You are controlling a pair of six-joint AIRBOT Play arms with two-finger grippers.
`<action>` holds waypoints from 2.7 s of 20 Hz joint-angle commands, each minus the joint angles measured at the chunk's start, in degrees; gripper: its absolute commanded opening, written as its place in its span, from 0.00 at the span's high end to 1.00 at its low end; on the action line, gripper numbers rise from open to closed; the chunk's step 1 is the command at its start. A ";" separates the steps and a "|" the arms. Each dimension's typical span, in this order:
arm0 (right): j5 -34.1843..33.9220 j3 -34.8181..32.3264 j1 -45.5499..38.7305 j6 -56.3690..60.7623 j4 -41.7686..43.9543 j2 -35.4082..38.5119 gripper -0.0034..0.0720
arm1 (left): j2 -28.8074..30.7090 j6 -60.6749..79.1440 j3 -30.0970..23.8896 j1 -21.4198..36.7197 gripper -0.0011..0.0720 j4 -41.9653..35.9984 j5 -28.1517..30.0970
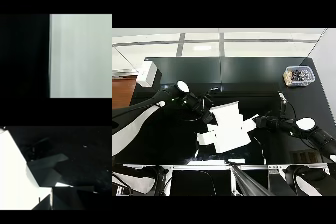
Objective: Fold the box and place the chain.
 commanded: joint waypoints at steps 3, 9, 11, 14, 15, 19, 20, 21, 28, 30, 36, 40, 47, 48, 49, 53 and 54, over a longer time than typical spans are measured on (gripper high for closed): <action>5.97 3.10 -2.95 -0.22 -5.51 0.22 0.04 | 1.11 -0.07 0.15 0.85 0.95 0.92 -2.62; 27.87 18.10 -8.72 -10.01 -31.87 1.97 0.04 | 9.53 -2.01 -1.33 -0.92 0.96 4.50 -1.90; 29.16 18.51 -8.41 -19.08 -31.69 1.95 0.04 | 13.55 0.87 -4.83 -3.10 0.96 4.66 5.46; 28.20 18.45 -6.16 -30.69 -31.58 1.90 0.04 | 15.56 10.73 -7.39 -5.07 0.95 6.34 16.04; 27.52 18.45 -5.18 -32.20 -31.61 1.79 0.04 | 15.39 16.65 -7.39 -5.49 0.95 8.33 17.92; 23.71 18.45 -1.97 -37.62 -31.50 0.72 0.04 | 15.30 21.88 -7.39 -6.73 0.95 11.23 28.00; 23.76 18.45 -1.09 -37.99 -31.28 0.09 0.04 | 15.23 21.88 -7.39 -6.75 0.95 11.23 29.51; 24.15 18.38 -0.17 -37.99 -31.06 -0.72 0.04 | 15.19 21.90 -7.39 -6.75 0.95 11.23 29.97; 18.80 13.14 6.97 -41.05 -30.51 -3.17 0.04 | 11.50 24.24 -7.39 -6.78 0.95 11.15 25.62; 18.64 13.00 7.21 -42.29 -29.20 -3.17 0.04 | 11.28 24.24 -7.39 -6.78 0.95 11.15 25.77; 17.94 11.08 8.26 -53.07 -22.53 -5.25 0.04 | 11.28 24.24 -7.39 -6.78 0.95 11.17 25.66; 11.37 11.08 13.33 -56.39 -22.51 -6.54 0.04 | 11.28 24.22 -7.39 -6.78 0.95 11.17 25.66; 10.64 11.08 14.34 -63.04 -22.47 -9.16 0.04 | 11.28 24.22 -7.39 -6.78 0.95 11.17 25.66; 9.51 11.08 14.34 -63.63 -22.43 -9.84 0.04 | 11.28 24.22 -7.39 -6.78 0.95 11.17 25.68; 8.76 11.08 14.34 -64.39 -21.53 -10.64 0.04 | 11.28 24.22 -7.39 -6.78 0.95 11.17 25.66; 5.31 11.08 15.17 -65.81 -18.97 -12.55 0.04 | 11.28 24.22 -7.39 -6.78 0.95 11.15 25.66; 4.59 11.08 15.15 -65.79 -17.99 -12.52 0.04 | 11.28 24.22 -7.39 -6.78 0.95 11.15 25.66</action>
